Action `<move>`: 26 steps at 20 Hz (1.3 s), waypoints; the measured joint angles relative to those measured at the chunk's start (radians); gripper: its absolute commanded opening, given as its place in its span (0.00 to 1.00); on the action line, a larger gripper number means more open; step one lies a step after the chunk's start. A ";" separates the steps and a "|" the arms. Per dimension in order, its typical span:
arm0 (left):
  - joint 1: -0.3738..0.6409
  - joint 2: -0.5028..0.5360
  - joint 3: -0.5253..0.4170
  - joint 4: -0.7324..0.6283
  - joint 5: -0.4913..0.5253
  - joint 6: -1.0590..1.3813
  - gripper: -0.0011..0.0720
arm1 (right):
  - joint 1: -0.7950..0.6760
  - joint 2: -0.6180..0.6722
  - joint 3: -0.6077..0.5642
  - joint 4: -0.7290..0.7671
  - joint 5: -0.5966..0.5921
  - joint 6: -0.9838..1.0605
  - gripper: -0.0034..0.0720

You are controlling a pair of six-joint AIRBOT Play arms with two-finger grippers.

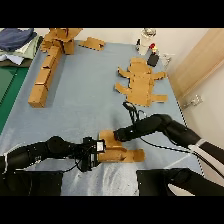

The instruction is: Fold the box.

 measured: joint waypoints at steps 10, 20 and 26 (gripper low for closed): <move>0.000 0.000 0.000 0.000 0.001 0.000 0.84 | 0.112 0.431 -0.106 -0.182 -0.401 -0.184 0.84; 0.000 0.000 0.000 0.000 0.000 0.000 0.84 | 0.153 0.286 -0.188 -0.310 -0.143 -0.579 0.71; 0.000 0.000 0.000 0.000 0.000 0.000 0.84 | 0.158 0.246 -0.190 -0.164 -0.082 -0.826 0.39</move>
